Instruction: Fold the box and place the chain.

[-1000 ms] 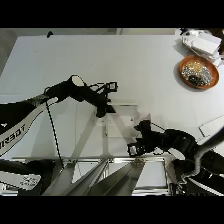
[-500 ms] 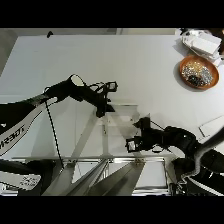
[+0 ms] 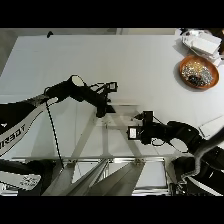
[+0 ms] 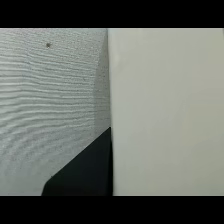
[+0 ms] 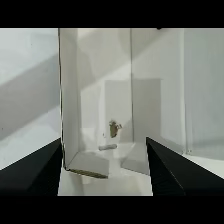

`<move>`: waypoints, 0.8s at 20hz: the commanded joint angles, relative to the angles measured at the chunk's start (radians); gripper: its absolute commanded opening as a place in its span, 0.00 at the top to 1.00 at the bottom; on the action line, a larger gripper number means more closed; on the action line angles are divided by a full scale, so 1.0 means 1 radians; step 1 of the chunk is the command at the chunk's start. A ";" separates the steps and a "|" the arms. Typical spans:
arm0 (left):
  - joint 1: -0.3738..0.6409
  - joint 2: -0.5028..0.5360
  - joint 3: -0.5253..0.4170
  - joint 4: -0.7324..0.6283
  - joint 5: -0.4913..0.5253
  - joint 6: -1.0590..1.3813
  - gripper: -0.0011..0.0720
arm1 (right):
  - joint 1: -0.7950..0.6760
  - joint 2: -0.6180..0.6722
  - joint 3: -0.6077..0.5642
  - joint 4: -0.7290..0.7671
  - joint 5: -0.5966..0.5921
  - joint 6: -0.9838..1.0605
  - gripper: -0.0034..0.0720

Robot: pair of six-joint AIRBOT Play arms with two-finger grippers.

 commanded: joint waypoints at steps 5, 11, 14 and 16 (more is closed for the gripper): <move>0.000 0.000 0.000 -0.003 0.001 0.001 0.97 | -0.098 0.000 0.003 0.139 0.008 -0.010 0.22; 0.000 0.000 0.000 -0.003 0.001 0.001 0.97 | -0.208 0.000 0.003 0.239 0.041 -0.144 0.22; 0.000 0.000 0.000 -0.003 0.001 0.001 0.97 | -0.262 0.000 0.003 0.302 0.098 -0.208 0.22; 0.000 0.000 0.000 -0.003 0.001 0.001 0.97 | -0.290 -0.002 0.003 0.360 0.106 -0.304 0.22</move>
